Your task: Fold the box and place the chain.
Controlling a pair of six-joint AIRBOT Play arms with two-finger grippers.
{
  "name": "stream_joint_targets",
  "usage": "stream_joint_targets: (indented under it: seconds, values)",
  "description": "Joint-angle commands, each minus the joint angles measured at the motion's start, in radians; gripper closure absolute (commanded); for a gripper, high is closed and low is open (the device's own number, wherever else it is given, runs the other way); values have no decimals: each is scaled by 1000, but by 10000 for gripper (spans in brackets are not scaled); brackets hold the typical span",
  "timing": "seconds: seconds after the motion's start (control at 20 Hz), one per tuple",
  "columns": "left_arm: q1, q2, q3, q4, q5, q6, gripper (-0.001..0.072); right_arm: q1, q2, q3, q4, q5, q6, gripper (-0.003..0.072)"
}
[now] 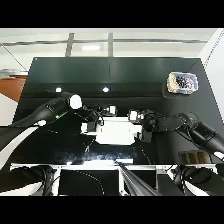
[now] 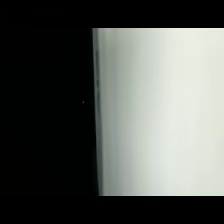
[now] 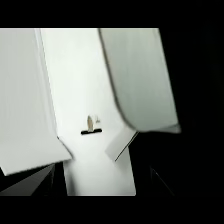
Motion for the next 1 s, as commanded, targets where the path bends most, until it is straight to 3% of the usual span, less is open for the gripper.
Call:
stream_joint_targets:
  seconds: [0.0, 0.15, 0.55, 0.75, 0.95]
  values:
    - [0, -5, 0, 2, 3, -10, 683, 0, 0, -7, -113, -117, 77, -10]
    - [0, -21, 0, 1, 3, -10, 683, 20, 0, -55, 8, -104, 63, -10]
    - [-1, -30, 0, -2, 3, -10, 683, 142, 0, -88, 85, 151, 75, -9]
    - [-1, -29, 0, -2, 3, -24, 682, 150, 16, -75, 47, 193, 144, -10]
    - [-1, -29, 0, -2, 3, -24, 683, 128, 58, -53, -131, 191, 234, -10]
